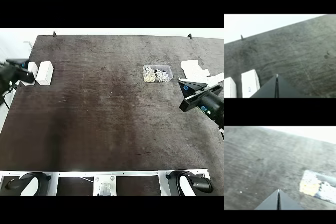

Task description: Fold the box and place the chain.

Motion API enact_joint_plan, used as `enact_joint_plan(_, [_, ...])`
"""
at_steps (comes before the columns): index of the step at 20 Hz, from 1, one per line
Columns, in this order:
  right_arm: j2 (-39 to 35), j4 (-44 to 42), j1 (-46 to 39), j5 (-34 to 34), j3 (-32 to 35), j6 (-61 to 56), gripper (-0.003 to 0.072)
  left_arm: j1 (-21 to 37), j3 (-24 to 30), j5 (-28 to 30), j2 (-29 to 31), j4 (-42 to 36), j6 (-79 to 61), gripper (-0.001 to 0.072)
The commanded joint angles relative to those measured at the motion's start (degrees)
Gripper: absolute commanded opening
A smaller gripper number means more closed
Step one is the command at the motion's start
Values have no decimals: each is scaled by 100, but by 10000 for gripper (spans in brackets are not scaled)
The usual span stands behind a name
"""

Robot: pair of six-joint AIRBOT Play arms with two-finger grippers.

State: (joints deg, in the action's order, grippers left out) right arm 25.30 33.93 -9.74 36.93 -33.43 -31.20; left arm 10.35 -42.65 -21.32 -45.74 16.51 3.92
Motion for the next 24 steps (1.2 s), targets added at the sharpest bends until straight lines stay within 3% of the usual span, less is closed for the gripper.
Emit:
enact_joint_plan(1, [-673,229,-70,-422,400,-192,10,-601,1408,664,1412,-538,-588,11])
enact_joint_plan(5, [-1663,317,-70,-669,1110,-232,10,-1213,2796,1086,2750,-651,-372,11])
enact_joint_plan(9, [-2396,315,-70,-588,1989,-313,10,-1292,3580,1014,3541,-649,-282,11])
enact_joint_plan(14, [-2889,317,-70,-590,2411,-310,13,-1292,3724,872,3558,-649,-184,16])
enact_joint_plan(24, [-2887,315,-70,-586,2487,-310,13,-1292,3722,828,3558,-649,-184,18])
